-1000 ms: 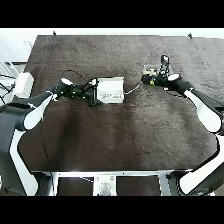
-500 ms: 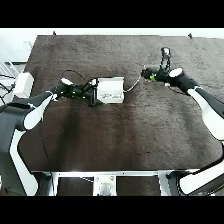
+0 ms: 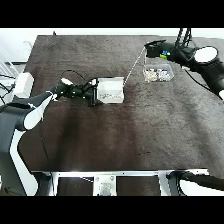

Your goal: Fold the box and place the chain.

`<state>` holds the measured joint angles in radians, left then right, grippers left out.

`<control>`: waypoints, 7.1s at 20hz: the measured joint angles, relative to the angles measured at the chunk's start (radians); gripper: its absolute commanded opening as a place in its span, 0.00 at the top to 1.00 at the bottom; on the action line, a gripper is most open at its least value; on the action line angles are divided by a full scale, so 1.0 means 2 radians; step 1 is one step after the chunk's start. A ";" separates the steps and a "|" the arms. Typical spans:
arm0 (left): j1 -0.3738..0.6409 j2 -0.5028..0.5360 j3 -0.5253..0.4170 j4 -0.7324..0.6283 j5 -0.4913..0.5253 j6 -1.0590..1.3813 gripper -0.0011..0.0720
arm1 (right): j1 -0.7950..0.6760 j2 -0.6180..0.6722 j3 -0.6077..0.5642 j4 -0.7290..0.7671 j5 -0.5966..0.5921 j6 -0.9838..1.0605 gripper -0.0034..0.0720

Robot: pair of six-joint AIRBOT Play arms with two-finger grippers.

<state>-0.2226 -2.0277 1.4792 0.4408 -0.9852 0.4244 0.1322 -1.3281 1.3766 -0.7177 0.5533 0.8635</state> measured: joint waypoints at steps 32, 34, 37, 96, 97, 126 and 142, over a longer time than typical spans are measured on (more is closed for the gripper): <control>0.000 0.000 0.000 0.000 0.000 0.000 0.57 | 0.213 -0.091 -0.119 -0.031 -0.115 0.095 0.90; 0.000 0.000 0.000 0.000 0.000 0.000 0.57 | 0.212 -0.122 -0.120 -0.028 -0.128 0.099 0.45; 0.000 0.000 0.000 0.000 0.000 0.000 0.57 | 0.191 -0.136 -0.120 -0.026 -0.141 0.101 0.46; 0.000 0.000 0.000 0.000 0.000 0.000 0.57 | 0.136 0.073 -0.068 -0.100 -0.002 0.127 0.95; 0.000 0.000 0.000 0.000 0.000 0.000 0.57 | 0.139 0.071 -0.077 -0.100 -0.012 0.127 0.95; 0.000 0.000 0.000 0.000 0.000 0.000 0.57 | -0.018 -0.045 -0.039 0.006 0.051 -0.187 0.49; 0.000 0.000 0.000 0.000 0.000 0.000 0.57 | 0.005 -0.217 0.081 0.060 0.223 -0.373 0.48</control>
<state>-0.2226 -2.0277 1.4796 0.4408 -0.9855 0.4244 0.1421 -1.7622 1.5379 -0.5987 0.9997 0.1177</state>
